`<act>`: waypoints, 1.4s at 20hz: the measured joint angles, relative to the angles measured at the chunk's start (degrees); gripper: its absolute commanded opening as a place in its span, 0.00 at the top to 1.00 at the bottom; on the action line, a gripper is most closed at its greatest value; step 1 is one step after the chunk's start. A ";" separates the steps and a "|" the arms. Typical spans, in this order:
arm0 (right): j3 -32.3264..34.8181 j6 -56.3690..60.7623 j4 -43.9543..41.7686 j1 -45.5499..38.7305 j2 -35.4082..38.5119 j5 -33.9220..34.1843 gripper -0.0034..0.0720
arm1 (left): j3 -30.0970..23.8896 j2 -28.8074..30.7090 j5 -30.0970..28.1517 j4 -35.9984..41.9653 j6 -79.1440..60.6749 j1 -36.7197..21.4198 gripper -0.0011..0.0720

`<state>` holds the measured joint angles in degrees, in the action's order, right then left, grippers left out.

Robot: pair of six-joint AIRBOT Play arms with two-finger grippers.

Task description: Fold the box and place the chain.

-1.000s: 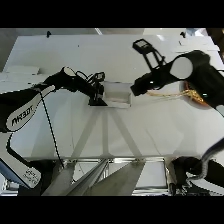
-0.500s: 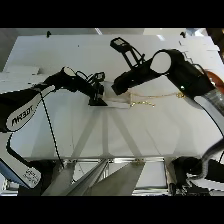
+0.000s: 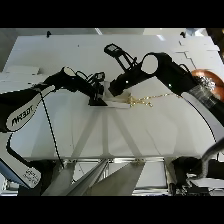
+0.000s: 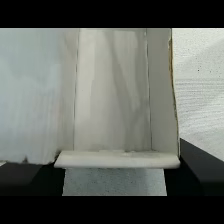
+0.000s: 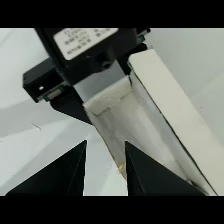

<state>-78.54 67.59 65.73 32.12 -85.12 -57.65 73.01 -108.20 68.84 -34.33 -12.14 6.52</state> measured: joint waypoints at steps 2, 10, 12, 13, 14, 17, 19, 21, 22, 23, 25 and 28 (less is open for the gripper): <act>0.00 -0.09 0.70 0.00 -0.17 0.09 0.59 | 0.00 0.00 0.00 0.00 0.00 0.00 0.55; -0.02 0.44 6.05 -1.99 3.23 -0.79 0.59 | 0.00 0.00 -0.02 0.00 0.00 0.00 0.55; -0.02 2.16 8.52 -4.85 4.83 -2.64 0.59 | 0.00 0.00 0.00 0.00 0.00 0.00 0.55; -0.02 3.13 9.79 -6.84 5.53 -4.15 0.59 | 0.00 0.00 0.00 0.00 0.00 0.00 0.55; -0.02 3.76 11.08 -8.92 5.97 -5.68 0.58 | 0.00 0.00 0.00 0.00 0.00 0.00 0.55; -0.02 5.11 14.88 -16.92 6.78 -10.69 0.56 | 0.00 0.00 0.00 0.00 0.02 0.00 0.55; -0.02 5.60 16.52 -23.02 6.99 -13.07 0.56 | 0.00 0.00 0.00 0.00 0.00 0.00 0.55; -0.02 5.73 18.08 -29.51 7.10 -14.51 0.56 | 0.00 0.00 -0.02 0.00 0.00 0.00 0.55; -0.02 5.73 19.17 -32.59 7.13 -14.99 0.55 | 0.00 0.00 0.00 0.00 0.00 0.00 0.55; -0.02 5.81 20.09 -35.89 7.06 -15.34 0.53 | 0.00 0.00 0.00 0.00 0.00 0.00 0.55; 0.04 5.88 21.49 -42.03 6.49 -15.61 0.37 | 0.00 0.00 -0.02 0.00 0.00 0.00 0.55; 0.09 5.95 22.25 -50.03 4.72 -15.10 0.37 | 0.00 0.00 0.00 0.00 0.00 0.00 0.55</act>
